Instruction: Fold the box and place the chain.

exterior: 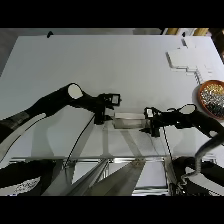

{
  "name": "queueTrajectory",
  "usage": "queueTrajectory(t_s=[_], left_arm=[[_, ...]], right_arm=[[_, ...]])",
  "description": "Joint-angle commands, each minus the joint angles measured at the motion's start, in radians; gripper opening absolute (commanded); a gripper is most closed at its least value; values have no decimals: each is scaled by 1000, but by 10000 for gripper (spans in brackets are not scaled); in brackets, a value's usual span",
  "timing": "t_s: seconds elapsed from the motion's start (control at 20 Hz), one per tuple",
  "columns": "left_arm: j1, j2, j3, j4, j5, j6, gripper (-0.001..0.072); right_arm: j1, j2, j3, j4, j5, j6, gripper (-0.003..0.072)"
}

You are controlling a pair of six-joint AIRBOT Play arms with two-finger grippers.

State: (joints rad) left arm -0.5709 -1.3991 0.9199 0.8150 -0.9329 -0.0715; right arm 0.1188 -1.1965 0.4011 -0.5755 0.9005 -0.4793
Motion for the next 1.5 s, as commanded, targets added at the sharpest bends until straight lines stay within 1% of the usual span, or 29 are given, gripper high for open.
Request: queueTrajectory(t_s=[0.0, 0.1, 0.15, 0.25, 0.35, 0.45, 0.5, 0.55, 0.65, 0.75, 0.8, 0.9, 1.0, 1.1, 1.2, 1.3, 1.35, 1.45], left_arm=[[50, 72, 1, 119, -69, -118, 504], [58, 132, 1, 149, -98, -121, 460], [58, 166, 1, 150, -114, -125, 392], [42, 230, 1, 140, -138, -140, 340], [8, 274, 1, 135, -160, -194, 327], [-48, 285, 1, 135, -176, -254, 326], [-80, 284, 1, 136, -178, -260, 306], [-116, 283, 1, 136, -174, -262, 245], [-177, 274, 1, 136, -154, -262, 166], [-223, 259, 1, 136, -135, -268, 21], [-239, 247, 1, 135, -123, -269, 7], [-265, 217, 1, 126, -87, -269, 6], [-272, 182, 1, 93, -30, -269, 6], [-272, 150, 1, 65, 84, -269, 5], [-272, 130, 1, 11, 239, -267, 4], [-272, 105, 6, -31, 365, -266, 3], [-268, 83, 13, -45, 396, -266, 2], [-247, 18, 35, -89, 410, -270, 2]], right_arm=[[0, 0, 0, 0, 1, 0, 317], [0, 0, 0, 0, 1, 0, 317], [0, 0, 0, 0, 1, 0, 317], [0, 0, 0, 0, 1, 0, 317], [0, 0, 0, 0, 1, 0, 317], [0, 0, 0, 0, 1, 0, 317], [0, 0, 0, 0, 1, 0, 317], [0, 0, 0, 0, 1, 0, 317], [0, 0, 0, 0, 1, 0, 317], [0, 0, 0, 0, 1, 0, 317], [0, 0, 0, 0, 1, 0, 317], [0, 0, 0, 0, 1, 0, 317], [0, 0, 0, 0, 2, 0, 317], [0, 0, 0, 0, 1, 0, 317], [0, 0, 0, 0, 1, 0, 317], [0, 0, 0, 0, 1, 0, 317], [0, 0, 0, 0, 2, 0, 317], [0, 0, 0, 0, 1, 0, 317]])
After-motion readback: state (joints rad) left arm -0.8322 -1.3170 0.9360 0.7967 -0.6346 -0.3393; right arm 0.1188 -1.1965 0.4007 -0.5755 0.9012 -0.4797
